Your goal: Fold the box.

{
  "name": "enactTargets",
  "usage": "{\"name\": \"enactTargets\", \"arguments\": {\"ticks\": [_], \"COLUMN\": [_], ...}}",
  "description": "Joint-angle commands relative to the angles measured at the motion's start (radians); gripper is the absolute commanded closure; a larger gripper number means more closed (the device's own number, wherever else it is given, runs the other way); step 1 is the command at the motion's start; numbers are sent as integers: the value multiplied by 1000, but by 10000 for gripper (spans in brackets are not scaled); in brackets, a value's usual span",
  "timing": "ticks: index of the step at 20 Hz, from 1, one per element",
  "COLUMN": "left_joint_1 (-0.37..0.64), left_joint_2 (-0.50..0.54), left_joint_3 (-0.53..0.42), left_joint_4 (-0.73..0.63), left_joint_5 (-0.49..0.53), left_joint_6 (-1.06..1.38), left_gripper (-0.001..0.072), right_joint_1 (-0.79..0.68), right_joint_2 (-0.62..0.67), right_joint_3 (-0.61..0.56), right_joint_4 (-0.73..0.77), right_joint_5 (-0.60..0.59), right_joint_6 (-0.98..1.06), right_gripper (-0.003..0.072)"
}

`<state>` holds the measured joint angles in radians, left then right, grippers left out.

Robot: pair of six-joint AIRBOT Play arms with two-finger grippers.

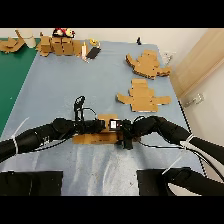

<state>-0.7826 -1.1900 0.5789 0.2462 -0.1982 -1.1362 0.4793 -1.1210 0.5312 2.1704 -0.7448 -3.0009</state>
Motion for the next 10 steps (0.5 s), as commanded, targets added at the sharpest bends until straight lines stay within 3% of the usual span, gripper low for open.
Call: {"name": "enactTargets", "arguments": {"ticks": [1,5,10], "left_joint_1": [27,59,109], "left_joint_2": [-40,-50,-44], "left_joint_3": [0,0,14], "left_joint_4": [3,0,1], "left_joint_5": [-86,-151,-154], "left_joint_6": [-2,-2,33], "left_gripper": [700,700,699], "right_joint_1": [1,1,1], "right_joint_2": [0,0,0], "right_joint_3": [0,0,0], "right_joint_4": [1,1,1], "right_joint_5": [0,0,0], "right_joint_6": [0,0,0], "right_gripper": [246,246,246]}}
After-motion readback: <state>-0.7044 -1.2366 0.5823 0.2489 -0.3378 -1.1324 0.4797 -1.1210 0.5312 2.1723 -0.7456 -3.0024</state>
